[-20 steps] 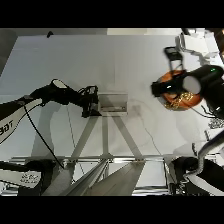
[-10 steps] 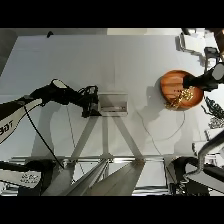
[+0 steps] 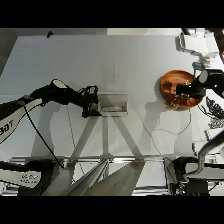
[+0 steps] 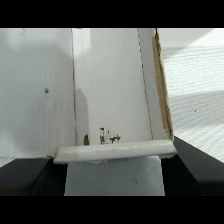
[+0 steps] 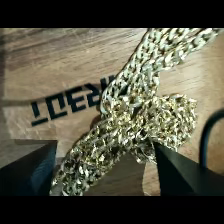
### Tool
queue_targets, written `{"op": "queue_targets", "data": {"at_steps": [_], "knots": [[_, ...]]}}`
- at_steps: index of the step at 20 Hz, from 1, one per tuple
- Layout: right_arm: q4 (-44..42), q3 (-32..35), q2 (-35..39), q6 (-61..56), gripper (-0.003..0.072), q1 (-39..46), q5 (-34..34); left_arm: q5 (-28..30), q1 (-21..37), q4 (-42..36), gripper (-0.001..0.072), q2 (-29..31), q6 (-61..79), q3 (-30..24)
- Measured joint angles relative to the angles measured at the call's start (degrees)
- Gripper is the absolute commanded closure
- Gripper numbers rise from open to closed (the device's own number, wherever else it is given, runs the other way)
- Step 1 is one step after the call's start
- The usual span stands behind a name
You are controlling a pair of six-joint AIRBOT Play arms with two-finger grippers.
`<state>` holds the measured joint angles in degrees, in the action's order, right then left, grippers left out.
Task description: Fold the box and place the chain.
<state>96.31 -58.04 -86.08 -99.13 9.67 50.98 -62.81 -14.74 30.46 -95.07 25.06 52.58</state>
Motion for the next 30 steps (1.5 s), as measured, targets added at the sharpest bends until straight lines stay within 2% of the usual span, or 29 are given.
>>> {"op": "queue_targets", "data": {"at_steps": [2, 5, 9, 11, 14, 17, 22, 26, 30], "knots": [[-0.72, 0.02, -1.05, -0.52, 0.0397, 0.00, 0.07, 0.00, 0.00, -0.02, 0.0497, -0.02, 0.00, 0.00], [-0.35, 0.15, -1.90, -1.11, 0.0660, 0.00, -1.90, 0.02, 0.00, -0.02, 0.0497, -0.02, 0.00, 0.00], [0.33, 0.42, -1.11, -1.14, 0.0672, -0.48, -1.57, 0.00, 0.00, -0.02, 0.0497, -0.02, 0.00, 0.00], [0.68, 0.55, 0.72, -0.94, 0.0673, -0.98, 0.92, 0.00, 0.00, -0.02, 0.0497, -0.02, 0.00, 0.00], [0.96, 0.42, 5.46, -0.92, 0.0673, -2.58, -0.02, 0.00, 0.00, -0.02, 0.0497, -0.02, 0.00, 0.00], [2.23, 0.33, 11.89, -0.22, 0.0673, -5.40, 2.08, 0.00, 0.00, -0.02, 0.0497, -0.02, 0.00, 0.00], [2.54, 0.37, 22.25, 2.38, 0.0673, -14.71, 10.43, 0.00, 0.00, -0.02, 0.0497, -0.02, 0.00, 0.00], [2.47, 0.37, 26.05, 3.19, 0.0672, -24.61, 16.70, 0.00, 0.00, 0.00, 0.0497, -0.02, 0.02, 0.00], [1.31, 0.37, 26.69, 3.19, 0.0672, -32.98, 15.41, 0.00, 0.00, -0.02, 0.0497, -0.02, 0.00, 0.00]]}}
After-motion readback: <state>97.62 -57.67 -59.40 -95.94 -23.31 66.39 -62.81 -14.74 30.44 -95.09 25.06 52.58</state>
